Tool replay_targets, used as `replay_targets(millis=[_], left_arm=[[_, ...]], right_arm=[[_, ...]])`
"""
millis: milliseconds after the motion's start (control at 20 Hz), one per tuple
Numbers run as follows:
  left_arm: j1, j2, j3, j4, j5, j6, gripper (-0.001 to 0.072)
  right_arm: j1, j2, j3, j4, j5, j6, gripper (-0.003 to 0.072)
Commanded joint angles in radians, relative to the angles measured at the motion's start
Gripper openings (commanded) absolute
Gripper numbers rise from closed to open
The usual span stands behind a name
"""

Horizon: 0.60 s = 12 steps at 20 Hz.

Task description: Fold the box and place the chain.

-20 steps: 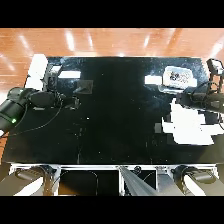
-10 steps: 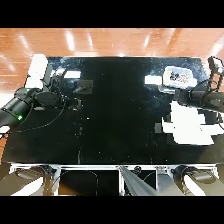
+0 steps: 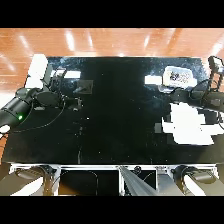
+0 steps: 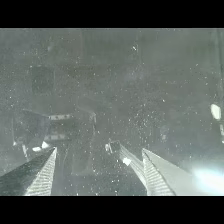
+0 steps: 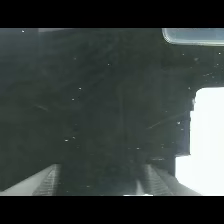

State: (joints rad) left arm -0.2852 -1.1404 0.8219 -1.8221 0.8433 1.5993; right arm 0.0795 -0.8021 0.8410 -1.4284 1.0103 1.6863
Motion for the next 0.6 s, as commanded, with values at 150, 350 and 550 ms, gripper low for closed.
replay_targets(millis=[150,350,550], left_arm=[[0.0,0.0,0.0,-0.001,-0.017,0.001,0.0636],[0.0,-0.004,0.0,0.0,-0.019,0.0,0.0635],[0.0,-0.011,0.0,0.0,-0.019,0.001,0.0635]], right_arm=[[-0.266,-0.005,0.021,-0.326,0.024,0.009,0.0719],[-0.835,-0.091,0.022,-0.07,-0.057,-0.121,0.0713],[-1.231,-0.233,0.028,0.255,-0.04,-0.384,0.0714]])
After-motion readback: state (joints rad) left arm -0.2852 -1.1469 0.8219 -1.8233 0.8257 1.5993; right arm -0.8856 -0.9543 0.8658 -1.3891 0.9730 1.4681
